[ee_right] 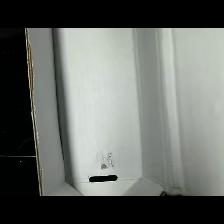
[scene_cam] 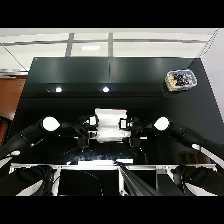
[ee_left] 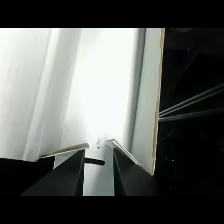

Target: Fold the box and place the chain.

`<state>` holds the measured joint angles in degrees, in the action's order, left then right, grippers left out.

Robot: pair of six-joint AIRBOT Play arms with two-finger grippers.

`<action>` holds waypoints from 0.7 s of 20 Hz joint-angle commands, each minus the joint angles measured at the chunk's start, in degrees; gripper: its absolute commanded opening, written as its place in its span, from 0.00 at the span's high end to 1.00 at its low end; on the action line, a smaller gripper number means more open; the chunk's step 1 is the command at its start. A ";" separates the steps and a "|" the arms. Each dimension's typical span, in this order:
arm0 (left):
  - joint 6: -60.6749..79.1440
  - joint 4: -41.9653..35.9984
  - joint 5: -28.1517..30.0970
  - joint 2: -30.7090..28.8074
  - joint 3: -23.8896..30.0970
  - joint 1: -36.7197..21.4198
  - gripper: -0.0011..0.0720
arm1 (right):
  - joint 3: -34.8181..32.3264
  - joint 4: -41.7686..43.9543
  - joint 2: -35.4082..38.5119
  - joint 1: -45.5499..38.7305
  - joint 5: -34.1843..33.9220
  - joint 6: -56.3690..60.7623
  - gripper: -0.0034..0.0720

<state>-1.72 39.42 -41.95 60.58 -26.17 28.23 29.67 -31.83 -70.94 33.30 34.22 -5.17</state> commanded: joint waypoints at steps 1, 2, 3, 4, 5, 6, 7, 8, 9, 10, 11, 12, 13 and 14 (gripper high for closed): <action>0.04 -2.71 -0.24 1.03 -0.07 0.09 0.69 | -0.04 0.07 -0.04 0.02 0.04 0.07 0.38; 0.04 -2.78 -0.15 1.25 -0.07 0.09 0.69 | -0.04 0.09 -0.04 0.02 0.04 0.07 0.38; 0.04 -3.15 -0.17 1.29 -0.07 0.09 0.69 | -0.04 0.09 -0.04 0.02 0.04 0.07 0.38; 0.04 -4.02 -0.15 1.29 -0.07 0.09 0.69 | -0.04 0.07 -0.04 0.02 0.04 0.07 0.38; 0.07 -4.85 -0.17 1.29 -0.07 0.09 0.69 | -0.04 0.09 -0.04 0.02 0.04 0.07 0.38; 0.07 -5.44 -0.17 1.31 -0.07 0.20 0.69 | -0.04 0.09 -0.04 0.02 0.04 0.07 0.38; 0.09 -5.42 -0.09 1.36 -0.07 0.28 0.69 | -0.04 0.09 -0.04 0.02 0.04 0.07 0.38; 0.09 -5.42 -0.09 1.53 -0.04 0.26 0.69 | -0.04 0.09 -0.04 0.02 0.04 0.07 0.38; 0.09 -5.42 -0.07 1.68 -0.04 0.26 0.68 | -0.04 0.09 -0.04 0.02 0.02 0.07 0.38; 0.07 -5.46 -0.07 1.77 -0.04 0.26 0.68 | -0.04 0.09 -0.04 0.02 0.04 0.07 0.38; 0.02 -5.68 -0.20 1.79 -0.04 0.26 0.59 | -0.04 0.09 -0.04 0.02 0.04 0.07 0.38; 0.00 -5.86 -0.61 1.77 -0.07 0.26 0.35 | -0.04 0.09 -0.04 0.02 0.04 0.07 0.38; 0.02 -5.79 -0.66 1.77 -0.04 0.26 0.34 | -0.04 0.09 -0.04 0.02 0.04 0.07 0.38; 0.02 -5.79 -0.42 1.77 -0.04 0.26 0.49 | -0.04 0.09 -0.04 0.02 0.04 0.07 0.38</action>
